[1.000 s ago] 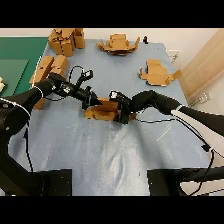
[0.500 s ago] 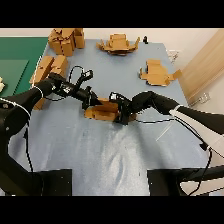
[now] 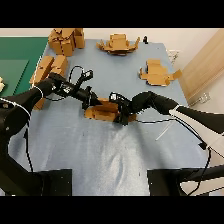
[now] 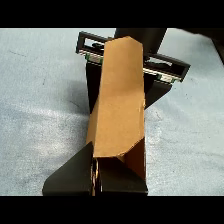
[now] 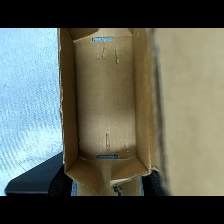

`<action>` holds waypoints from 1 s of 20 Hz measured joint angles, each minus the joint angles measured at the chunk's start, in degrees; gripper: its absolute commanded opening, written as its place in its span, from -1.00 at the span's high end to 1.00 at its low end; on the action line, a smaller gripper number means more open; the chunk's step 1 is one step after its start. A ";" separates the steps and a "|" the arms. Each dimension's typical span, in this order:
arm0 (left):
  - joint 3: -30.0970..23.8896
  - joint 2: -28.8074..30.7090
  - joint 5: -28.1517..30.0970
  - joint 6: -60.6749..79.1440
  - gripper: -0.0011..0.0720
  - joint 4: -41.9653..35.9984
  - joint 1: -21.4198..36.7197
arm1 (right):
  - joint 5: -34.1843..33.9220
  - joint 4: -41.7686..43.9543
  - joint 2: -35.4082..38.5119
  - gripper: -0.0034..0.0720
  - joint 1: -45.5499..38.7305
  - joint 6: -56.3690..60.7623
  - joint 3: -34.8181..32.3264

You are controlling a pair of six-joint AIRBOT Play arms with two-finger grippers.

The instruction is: Fold the box.

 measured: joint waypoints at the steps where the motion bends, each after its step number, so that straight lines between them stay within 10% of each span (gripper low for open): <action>1: 0.00 0.00 0.02 0.02 0.92 0.00 0.00 | 0.04 0.02 -0.09 -0.44 0.00 0.00 0.00; 12: 0.00 0.00 0.15 0.00 0.91 -0.04 0.00 | 0.22 -0.02 -0.26 0.02 0.00 0.00 0.00; 14: 0.00 0.00 0.79 0.00 -0.64 -0.09 0.00 | 0.22 -0.02 -0.26 0.02 0.00 0.02 0.00; 20: 0.35 0.02 1.42 -0.68 -0.74 -0.04 1.77 | 0.24 -0.02 -0.31 0.02 0.00 0.02 0.00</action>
